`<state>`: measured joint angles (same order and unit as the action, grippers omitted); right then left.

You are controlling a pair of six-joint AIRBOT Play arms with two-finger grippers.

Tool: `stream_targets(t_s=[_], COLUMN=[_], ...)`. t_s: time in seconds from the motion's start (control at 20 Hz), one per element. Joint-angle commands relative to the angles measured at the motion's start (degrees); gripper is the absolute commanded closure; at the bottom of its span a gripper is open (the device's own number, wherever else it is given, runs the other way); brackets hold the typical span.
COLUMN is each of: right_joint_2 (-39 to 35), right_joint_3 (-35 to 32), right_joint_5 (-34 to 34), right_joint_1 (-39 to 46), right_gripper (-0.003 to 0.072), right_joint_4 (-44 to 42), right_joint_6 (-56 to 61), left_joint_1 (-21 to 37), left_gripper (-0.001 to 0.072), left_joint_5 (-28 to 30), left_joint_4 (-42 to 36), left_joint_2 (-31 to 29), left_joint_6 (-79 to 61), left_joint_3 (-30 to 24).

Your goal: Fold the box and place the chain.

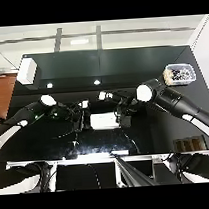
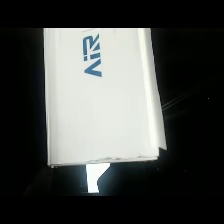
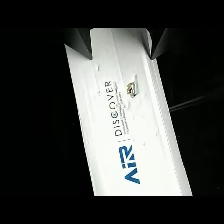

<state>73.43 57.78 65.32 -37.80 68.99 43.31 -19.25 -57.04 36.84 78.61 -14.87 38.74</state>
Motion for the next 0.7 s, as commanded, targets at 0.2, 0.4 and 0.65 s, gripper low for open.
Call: stream_targets(t_s=[0.2, 0.4, 0.65], right_joint_2=[-0.1, -0.1, -0.1], right_joint_3=[1.4, 1.6, 1.7], right_joint_5=[-1.3, -1.5, -1.8], right_joint_1=[-0.1, -0.1, -0.1], right_gripper=[0.0288, 0.0366, 0.039], right_joint_4=[0.5, 0.7, 0.7], right_joint_6=[2.1, 2.6, 3.1], left_joint_1=[0.0, 0.0, 0.0], left_gripper=[0.0249, 0.0249, 0.0249], left_joint_5=[0.0, 0.0, 0.0], left_joint_4=[0.2, 0.2, 0.2], left_joint_2=[0.0, 0.0, 0.0], left_joint_6=[-0.1, -0.1, -0.1], left_joint_3=[-0.1, -0.1, -0.1])
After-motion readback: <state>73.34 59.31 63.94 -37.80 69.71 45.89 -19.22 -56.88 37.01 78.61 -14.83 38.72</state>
